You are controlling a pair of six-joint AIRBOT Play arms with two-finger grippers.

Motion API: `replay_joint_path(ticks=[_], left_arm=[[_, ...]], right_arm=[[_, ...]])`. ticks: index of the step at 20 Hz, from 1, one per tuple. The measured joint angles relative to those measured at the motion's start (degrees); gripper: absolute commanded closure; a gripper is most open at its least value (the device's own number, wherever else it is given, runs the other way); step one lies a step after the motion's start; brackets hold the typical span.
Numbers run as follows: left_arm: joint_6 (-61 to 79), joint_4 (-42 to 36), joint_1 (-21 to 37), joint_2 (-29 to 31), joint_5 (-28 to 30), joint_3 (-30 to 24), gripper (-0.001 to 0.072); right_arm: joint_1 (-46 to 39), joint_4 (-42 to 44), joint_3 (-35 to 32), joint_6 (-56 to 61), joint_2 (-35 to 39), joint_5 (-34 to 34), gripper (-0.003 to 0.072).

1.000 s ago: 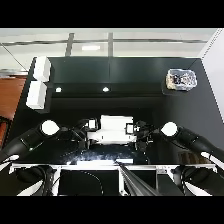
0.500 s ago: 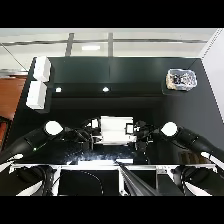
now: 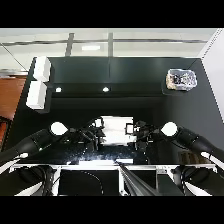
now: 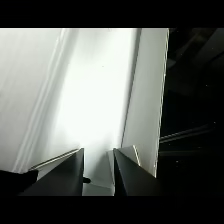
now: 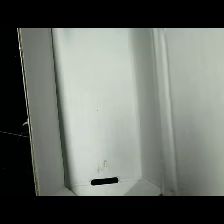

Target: Fold the box and place the chain.

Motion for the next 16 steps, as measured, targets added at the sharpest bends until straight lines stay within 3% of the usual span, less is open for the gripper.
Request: replay_joint_path(ticks=[1, 3, 5, 6, 7, 8, 9, 10, 13, 16], left_arm=[[0.17, -0.09, -0.02, -0.07, 0.37, 0.0, 0.0291], [0.15, -0.28, -0.13, -0.2, 0.61, 0.0, 0.0295], [0.15, -0.46, -0.15, -0.26, 0.68, 0.0, 0.034], [0.15, -0.5, -0.2, -0.28, 0.72, 0.0, 0.0319], [0.15, -0.55, -0.2, -0.28, 0.74, 0.0, 0.0204], [0.2, -0.55, -0.2, -0.28, 0.87, 0.0, 0.0164], [0.17, -0.61, -0.2, -0.28, 0.98, 0.0, 0.0205], [0.15, -0.63, -0.2, -0.28, 1.01, 0.0, 0.0413], [0.13, -0.76, 0.11, -0.24, 0.42, 0.0, 0.0689], [-1.64, 1.33, 2.43, 1.4, -0.66, 0.0, 0.0686]], right_arm=[[0.0, -0.07, 0.0, -0.04, 0.0, 0.02, 0.0443], [0.0, -0.07, 0.0, -0.04, 0.0, 0.04, 0.0442], [0.0, -0.07, 0.0, -0.04, 0.0, 0.04, 0.0442], [0.0, -0.04, 0.0, -0.02, 0.0, 0.04, 0.0442], [0.0, -0.02, 0.0, 0.0, 0.0, 0.02, 0.0442], [0.0, -0.04, 0.0, -0.02, 0.0, 0.02, 0.0442], [0.0, -0.04, 0.0, -0.02, 0.0, 0.02, 0.0442], [0.0, -0.02, 0.0, 0.0, 0.0, 0.02, 0.0442], [0.0, 0.11, 0.0, 0.24, 0.0, -0.02, 0.0442], [0.0, 0.15, 0.0, 0.24, 0.0, -0.04, 0.0443]])
